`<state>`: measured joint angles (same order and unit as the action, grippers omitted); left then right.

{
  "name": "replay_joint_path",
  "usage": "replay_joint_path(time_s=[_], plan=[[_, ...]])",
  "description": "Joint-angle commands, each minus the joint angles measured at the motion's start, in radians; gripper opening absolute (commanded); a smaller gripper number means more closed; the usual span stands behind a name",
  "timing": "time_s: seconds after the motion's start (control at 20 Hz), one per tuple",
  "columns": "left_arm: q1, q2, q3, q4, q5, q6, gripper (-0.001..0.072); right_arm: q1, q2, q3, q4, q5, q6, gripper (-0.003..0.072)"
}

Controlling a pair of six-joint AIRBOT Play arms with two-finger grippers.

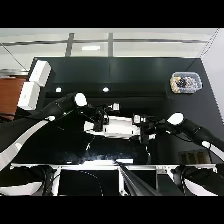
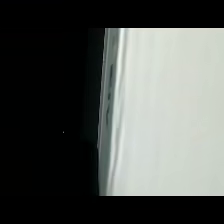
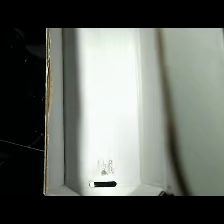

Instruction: Fold the box and place the chain.

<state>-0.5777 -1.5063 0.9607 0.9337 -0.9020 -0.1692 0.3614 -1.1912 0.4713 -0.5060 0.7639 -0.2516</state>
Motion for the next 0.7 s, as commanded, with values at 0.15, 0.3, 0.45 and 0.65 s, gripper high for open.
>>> replay_joint_path(time_s=[0.15,0.3,0.45,0.65], plan=[[0.000,0.000,0.000,0.000,0.001,0.000,0.0027,0.014,-0.006,0.002,-0.082,-0.017,0.069,0.0601],[0.000,0.000,0.000,0.000,0.001,0.000,0.0027,0.015,-0.006,0.002,-0.082,-0.028,0.079,0.0601],[0.000,0.000,0.000,0.000,0.001,0.000,0.0027,0.015,-0.006,0.002,-0.082,-0.028,0.079,0.0601],[0.000,0.000,0.000,0.000,0.001,0.001,0.0028,0.017,-0.006,0.002,-0.087,-0.028,0.080,0.0570]])
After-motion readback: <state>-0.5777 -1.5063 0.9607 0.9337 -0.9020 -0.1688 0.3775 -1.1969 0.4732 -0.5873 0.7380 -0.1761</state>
